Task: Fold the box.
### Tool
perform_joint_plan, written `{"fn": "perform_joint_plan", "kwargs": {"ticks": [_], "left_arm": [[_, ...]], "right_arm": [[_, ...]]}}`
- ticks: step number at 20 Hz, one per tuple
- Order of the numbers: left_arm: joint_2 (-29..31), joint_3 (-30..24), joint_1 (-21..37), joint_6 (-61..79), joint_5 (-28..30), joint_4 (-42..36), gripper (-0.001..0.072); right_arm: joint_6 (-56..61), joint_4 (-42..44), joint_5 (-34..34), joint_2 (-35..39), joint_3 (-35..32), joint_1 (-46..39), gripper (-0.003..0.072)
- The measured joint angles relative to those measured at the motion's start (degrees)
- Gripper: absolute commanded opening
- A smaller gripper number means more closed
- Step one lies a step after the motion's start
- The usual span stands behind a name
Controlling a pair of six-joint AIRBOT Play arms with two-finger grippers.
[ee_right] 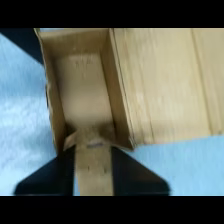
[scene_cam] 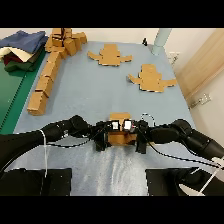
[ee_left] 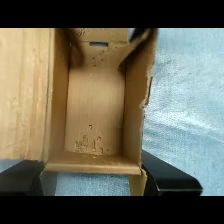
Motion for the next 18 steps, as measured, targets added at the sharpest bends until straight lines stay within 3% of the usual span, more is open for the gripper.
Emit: {"fn": "perform_joint_plan", "kwargs": {"ticks": [5,7,9,12,18], "left_arm": [[0.0,0.0,0.0,0.0,0.0,-0.1,0.035],[0.0,0.0,0.0,0.0,0.0,0.0,0.035],[0.0,0.0,0.0,0.0,0.0,-0.1,0.035],[0.0,0.0,0.0,0.0,0.0,0.0,0.035],[0.0,0.0,0.0,0.0,0.0,0.0,0.035]], "right_arm": [[27.7,-23.4,-7.1,3.5,3.5,-0.3,0.0014],[42.2,-33.9,-10.3,3.8,4.0,-2.3,0.0005],[54.3,-37.8,-13.6,3.0,3.8,-6.6,0.0004],[62.1,-31.0,-15.4,-0.5,1.6,-13.6,0.0003],[59.7,-11.7,-13.5,-3.6,-1.6,-18.2,0.0003]]}}
